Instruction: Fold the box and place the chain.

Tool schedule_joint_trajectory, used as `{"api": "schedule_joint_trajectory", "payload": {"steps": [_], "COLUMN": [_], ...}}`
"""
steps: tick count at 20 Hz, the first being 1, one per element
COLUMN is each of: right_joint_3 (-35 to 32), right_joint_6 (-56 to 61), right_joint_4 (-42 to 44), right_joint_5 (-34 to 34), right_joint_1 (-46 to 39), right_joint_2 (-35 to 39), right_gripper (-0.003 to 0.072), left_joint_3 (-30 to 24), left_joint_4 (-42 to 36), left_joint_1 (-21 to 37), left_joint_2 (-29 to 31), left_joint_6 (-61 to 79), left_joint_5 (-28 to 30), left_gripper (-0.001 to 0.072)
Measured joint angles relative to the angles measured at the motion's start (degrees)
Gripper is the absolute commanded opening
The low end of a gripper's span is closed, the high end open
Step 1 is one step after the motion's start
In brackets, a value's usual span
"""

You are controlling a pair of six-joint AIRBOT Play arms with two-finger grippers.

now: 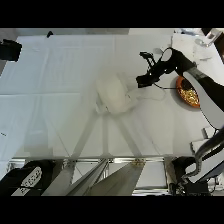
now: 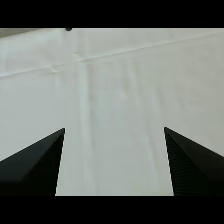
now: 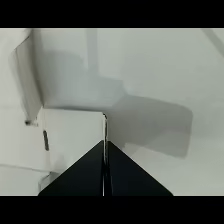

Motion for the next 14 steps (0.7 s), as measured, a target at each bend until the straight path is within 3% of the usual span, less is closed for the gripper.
{"api": "schedule_joint_trajectory", "payload": {"steps": [6,14], "right_joint_3": [0.0,0.0], "right_joint_6": [-0.7,-6.1], "right_joint_4": [0.5,7.6], "right_joint_5": [0.4,-9.4], "right_joint_1": [1.6,6.4], "right_joint_2": [2.7,13.3], "right_gripper": [0.0012,0.0011], "left_joint_3": [0.0,0.0], "left_joint_4": [0.0,0.0], "left_joint_1": [0.0,0.0], "left_joint_2": [0.0,0.0], "left_joint_6": [0.0,0.0], "left_joint_5": [0.0,0.0], "left_gripper": [0.0695,0.0695]}}
